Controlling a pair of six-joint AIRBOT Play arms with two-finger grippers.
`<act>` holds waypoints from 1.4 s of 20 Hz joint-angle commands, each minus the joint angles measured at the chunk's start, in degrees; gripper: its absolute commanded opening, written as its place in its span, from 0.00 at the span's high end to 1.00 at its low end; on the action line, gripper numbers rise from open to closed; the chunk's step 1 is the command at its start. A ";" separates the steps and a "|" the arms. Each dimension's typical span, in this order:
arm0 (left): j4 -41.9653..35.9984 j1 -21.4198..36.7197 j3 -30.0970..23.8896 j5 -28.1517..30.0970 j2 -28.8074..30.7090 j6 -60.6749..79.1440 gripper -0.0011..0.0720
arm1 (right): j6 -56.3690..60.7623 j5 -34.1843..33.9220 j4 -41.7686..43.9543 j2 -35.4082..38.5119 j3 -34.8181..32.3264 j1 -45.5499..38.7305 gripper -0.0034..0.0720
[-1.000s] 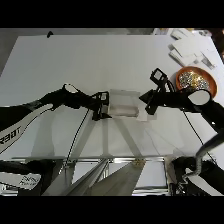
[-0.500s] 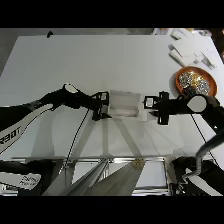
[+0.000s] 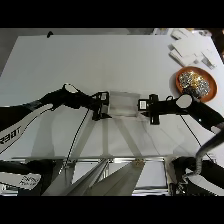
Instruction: Fold the box and place the chain.
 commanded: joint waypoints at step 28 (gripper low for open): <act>0.00 0.02 0.00 0.02 0.04 0.02 0.87 | 15.89 0.17 4.55 0.57 -0.55 3.93 0.51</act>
